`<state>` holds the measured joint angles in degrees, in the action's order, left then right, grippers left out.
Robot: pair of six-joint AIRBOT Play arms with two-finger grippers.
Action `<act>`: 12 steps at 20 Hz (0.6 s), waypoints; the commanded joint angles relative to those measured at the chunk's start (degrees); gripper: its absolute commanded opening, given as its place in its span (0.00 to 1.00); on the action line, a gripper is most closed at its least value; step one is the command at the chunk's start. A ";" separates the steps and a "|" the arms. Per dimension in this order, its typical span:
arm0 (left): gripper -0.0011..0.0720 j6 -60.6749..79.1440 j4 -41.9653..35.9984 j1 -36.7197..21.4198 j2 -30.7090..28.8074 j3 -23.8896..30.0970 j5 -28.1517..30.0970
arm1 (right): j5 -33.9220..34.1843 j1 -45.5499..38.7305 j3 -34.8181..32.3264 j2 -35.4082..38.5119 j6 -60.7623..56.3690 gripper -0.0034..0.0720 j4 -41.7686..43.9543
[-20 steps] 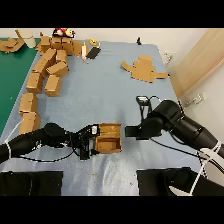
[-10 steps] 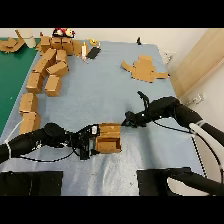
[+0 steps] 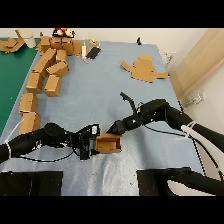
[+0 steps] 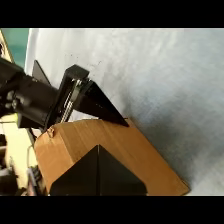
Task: Fold the box.
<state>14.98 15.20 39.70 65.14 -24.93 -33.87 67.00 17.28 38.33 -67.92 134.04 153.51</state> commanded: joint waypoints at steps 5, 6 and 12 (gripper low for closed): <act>0.73 0.02 0.02 -0.04 -0.02 -0.02 0.00 | -18.91 13.53 -10.75 15.76 2.93 0.05 -9.88; 0.73 0.00 0.02 -0.04 -0.02 -0.02 0.00 | -21.79 15.34 -11.78 17.35 2.95 0.05 -11.43; 0.73 0.00 0.02 -0.04 -0.02 -0.02 0.00 | -33.05 24.98 -14.16 23.21 2.93 0.05 -22.86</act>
<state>14.98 15.22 39.70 65.14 -24.93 -33.87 40.25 38.15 25.32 -47.20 136.90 136.92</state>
